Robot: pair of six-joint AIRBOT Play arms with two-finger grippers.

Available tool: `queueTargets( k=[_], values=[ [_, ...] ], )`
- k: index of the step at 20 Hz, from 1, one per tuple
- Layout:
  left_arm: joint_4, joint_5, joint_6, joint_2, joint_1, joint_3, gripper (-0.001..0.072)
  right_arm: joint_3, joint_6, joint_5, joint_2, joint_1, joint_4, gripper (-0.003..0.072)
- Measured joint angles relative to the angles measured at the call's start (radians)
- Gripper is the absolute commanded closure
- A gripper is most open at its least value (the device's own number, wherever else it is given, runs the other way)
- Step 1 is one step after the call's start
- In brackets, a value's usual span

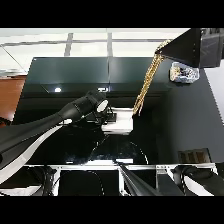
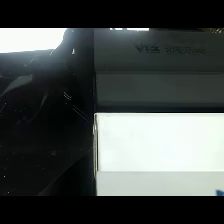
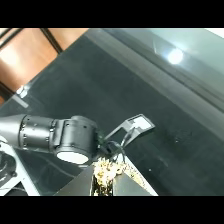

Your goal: Fold the box and place the chain.

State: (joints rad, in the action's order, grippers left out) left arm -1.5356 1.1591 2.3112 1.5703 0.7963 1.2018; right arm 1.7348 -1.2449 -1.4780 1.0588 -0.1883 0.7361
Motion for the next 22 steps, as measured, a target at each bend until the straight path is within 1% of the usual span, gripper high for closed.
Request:
queueTargets(
  k=[2, 9, 12, 17, 22],
  values=[
    [0.0, 0.0, 0.0, 0.0, 0.0, 0.0, 0.0682, 0.0, 0.0, -0.004, 0.0, -0.001, -0.012, 0.0673],
    [0.0, 0.0, 0.0, 0.0, 0.0, 0.0, 0.0682, -0.001, 0.025, 0.013, 0.0, -0.002, -0.128, 0.0673],
    [0.0, 0.0, 0.0, 0.0, 0.0, 0.0, 0.0681, -0.033, 0.032, 0.026, 0.001, -0.017, -0.168, 0.0673],
    [0.0, 0.001, 0.0, 0.0, 0.0, 0.0, 0.0682, -0.188, 0.044, 0.06, 0.004, -0.068, -0.182, 0.0673],
    [0.0, 0.001, 0.0, 0.0, 0.0, 0.0, 0.0682, -0.386, 0.041, 0.078, 0.005, -0.071, -0.108, 0.0673]
  ],
)
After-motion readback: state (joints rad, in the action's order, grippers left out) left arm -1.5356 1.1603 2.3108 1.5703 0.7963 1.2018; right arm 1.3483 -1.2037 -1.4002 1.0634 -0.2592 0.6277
